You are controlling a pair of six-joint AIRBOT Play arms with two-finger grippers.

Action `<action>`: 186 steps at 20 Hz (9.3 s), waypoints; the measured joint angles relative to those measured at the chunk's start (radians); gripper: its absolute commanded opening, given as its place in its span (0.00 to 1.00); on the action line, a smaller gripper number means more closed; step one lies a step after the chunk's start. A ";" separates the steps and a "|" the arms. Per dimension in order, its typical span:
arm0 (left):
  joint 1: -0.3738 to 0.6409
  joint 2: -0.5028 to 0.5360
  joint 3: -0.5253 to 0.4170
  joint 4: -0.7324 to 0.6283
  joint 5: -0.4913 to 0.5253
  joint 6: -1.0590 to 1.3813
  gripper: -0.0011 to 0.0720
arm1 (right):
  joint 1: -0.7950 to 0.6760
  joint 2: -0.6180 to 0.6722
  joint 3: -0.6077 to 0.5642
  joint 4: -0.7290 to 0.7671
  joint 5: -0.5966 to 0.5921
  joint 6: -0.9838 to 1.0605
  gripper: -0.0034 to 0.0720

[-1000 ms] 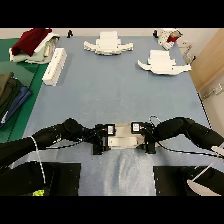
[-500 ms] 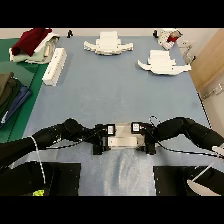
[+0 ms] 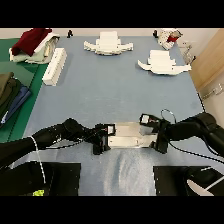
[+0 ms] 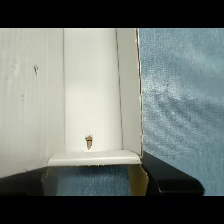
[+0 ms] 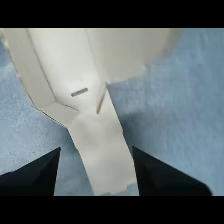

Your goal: Fold the box.

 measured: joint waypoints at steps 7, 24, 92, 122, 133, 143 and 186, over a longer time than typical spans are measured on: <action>0.000 0.000 0.000 0.000 -0.002 0.000 0.67 | 0.031 0.081 -0.003 0.286 -0.049 0.677 0.30; 0.000 0.000 0.000 0.000 -0.002 -0.002 0.67 | 0.065 -0.357 0.067 0.526 0.482 0.772 0.30; 0.000 0.000 0.000 0.000 -0.002 0.000 0.67 | 0.185 -0.130 0.073 -0.191 0.006 0.196 0.05; 0.000 0.000 0.000 0.000 -0.002 0.000 0.67 | -0.408 -0.301 -0.020 0.564 -0.089 0.398 0.05; 0.000 0.000 0.000 0.000 -0.002 0.000 0.67 | -0.257 -0.213 0.022 0.557 -0.104 0.431 0.53; 0.000 0.000 0.000 0.000 -0.002 0.000 0.67 | 0.096 -0.211 0.087 0.218 0.076 0.869 0.53; 0.000 0.000 0.000 0.000 -0.002 0.000 0.67 | 0.106 -0.339 0.425 -0.347 -0.262 1.371 0.05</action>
